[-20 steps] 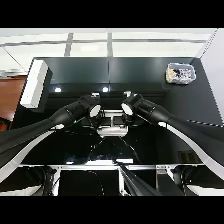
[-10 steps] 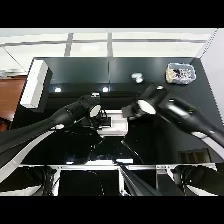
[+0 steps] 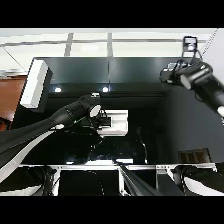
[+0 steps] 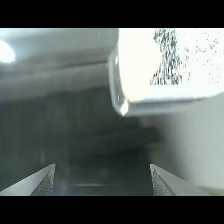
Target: Fold the box and place the chain.
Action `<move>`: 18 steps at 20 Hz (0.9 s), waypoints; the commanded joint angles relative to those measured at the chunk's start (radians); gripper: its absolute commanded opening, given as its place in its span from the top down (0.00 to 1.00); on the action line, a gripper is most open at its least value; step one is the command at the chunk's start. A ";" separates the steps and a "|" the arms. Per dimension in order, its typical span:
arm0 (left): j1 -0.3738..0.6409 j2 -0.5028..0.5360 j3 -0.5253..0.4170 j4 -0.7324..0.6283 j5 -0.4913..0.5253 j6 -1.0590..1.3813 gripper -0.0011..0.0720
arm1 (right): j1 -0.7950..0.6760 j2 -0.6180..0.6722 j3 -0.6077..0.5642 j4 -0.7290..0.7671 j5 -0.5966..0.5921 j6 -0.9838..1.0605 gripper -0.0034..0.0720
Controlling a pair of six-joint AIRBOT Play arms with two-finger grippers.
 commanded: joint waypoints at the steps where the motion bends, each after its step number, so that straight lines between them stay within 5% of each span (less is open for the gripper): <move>1: 0.001 0.000 0.000 0.000 -0.002 0.000 0.95 | -0.213 -0.192 0.194 0.192 -0.025 -0.033 0.02; 8: 0.001 0.000 0.000 0.000 -0.010 0.000 0.95 | -0.370 -0.728 0.926 0.254 0.473 -0.043 0.03; 18: 0.000 0.000 0.000 0.000 -0.018 0.000 0.95 | -0.426 -0.832 0.946 0.330 0.367 0.029 0.11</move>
